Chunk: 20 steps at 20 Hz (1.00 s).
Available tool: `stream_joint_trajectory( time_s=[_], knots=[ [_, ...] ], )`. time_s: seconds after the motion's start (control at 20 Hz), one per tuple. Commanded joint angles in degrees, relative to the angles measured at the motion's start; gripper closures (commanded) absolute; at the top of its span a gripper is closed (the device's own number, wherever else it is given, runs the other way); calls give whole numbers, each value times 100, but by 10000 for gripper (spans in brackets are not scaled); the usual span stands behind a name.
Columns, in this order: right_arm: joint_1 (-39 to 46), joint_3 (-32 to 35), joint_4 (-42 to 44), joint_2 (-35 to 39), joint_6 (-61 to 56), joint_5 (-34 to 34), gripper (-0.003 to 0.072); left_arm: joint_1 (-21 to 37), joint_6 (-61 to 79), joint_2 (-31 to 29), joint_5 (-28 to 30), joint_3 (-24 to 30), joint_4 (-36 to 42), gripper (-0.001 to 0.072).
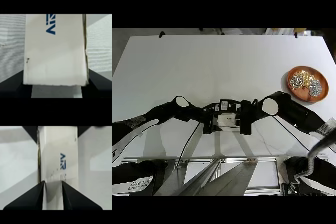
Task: Fold the box and place the chain.
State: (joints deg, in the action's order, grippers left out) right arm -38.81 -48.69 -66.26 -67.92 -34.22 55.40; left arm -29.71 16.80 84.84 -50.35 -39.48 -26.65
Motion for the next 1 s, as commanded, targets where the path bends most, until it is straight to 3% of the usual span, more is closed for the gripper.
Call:
stream_joint_trajectory(
  time_s=[0.0, 0.3, 0.45, 0.7, 0.95],
  knots=[
    [-4, 2, 240, 42, 2, 240, 389, -2, -31, -2, -2, 0, 9, 501],
    [264, 2, 990, 273, -13, -17, 425, -2, -31, -2, -2, 0, 9, 501],
    [511, 4, 1016, 210, -177, -151, 676, -2, -31, -2, -2, 0, 11, 501],
    [402, 22, 1143, -192, -190, 245, 674, -2, -31, -2, -2, 0, 9, 501],
    [269, 280, 1147, -210, -173, 201, 674, -2, -31, -2, -2, 0, 11, 501]
  ],
)
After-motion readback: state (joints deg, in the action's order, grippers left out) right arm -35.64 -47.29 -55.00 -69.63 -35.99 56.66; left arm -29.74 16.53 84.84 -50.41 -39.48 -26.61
